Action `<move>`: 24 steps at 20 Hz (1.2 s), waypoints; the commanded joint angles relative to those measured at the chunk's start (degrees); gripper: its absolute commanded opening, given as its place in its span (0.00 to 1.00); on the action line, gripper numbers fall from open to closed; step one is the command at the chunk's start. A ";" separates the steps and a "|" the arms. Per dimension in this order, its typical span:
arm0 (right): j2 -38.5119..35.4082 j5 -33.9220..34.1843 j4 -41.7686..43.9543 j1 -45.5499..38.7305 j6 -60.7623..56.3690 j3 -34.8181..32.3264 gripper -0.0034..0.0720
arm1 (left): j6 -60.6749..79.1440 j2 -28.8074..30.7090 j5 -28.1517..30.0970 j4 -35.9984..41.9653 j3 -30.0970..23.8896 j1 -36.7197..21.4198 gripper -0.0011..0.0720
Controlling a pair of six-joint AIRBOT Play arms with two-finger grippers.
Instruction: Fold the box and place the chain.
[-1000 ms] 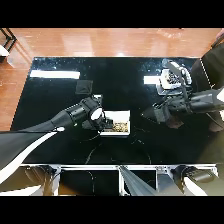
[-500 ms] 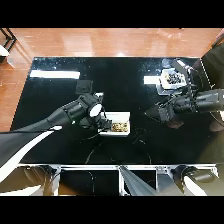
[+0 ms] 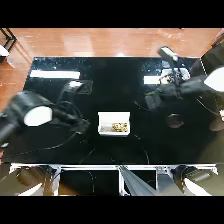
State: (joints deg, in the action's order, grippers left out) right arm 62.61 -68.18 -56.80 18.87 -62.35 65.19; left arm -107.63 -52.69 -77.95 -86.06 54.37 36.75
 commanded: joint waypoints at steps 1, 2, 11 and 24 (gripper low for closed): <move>11.69 -3.23 -10.45 6.93 -0.33 11.39 0.98 | 12.74 4.48 4.61 9.62 -5.27 -11.80 0.89; 14.32 -4.35 -12.48 8.46 -0.15 13.66 0.98 | 14.62 4.33 5.57 11.19 -6.43 -14.53 0.88; 21.99 -4.94 -12.46 10.80 9.73 14.29 0.98 | 17.20 4.28 10.88 11.63 -15.08 -19.06 0.88; 23.21 -14.93 -3.63 11.28 18.53 14.27 0.98 | 15.67 4.02 13.07 12.68 -15.30 -19.06 0.88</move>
State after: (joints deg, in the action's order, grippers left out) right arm 85.78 -79.29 -62.94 30.11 -46.57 79.42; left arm -91.88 -48.62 -65.23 -73.89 39.11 17.76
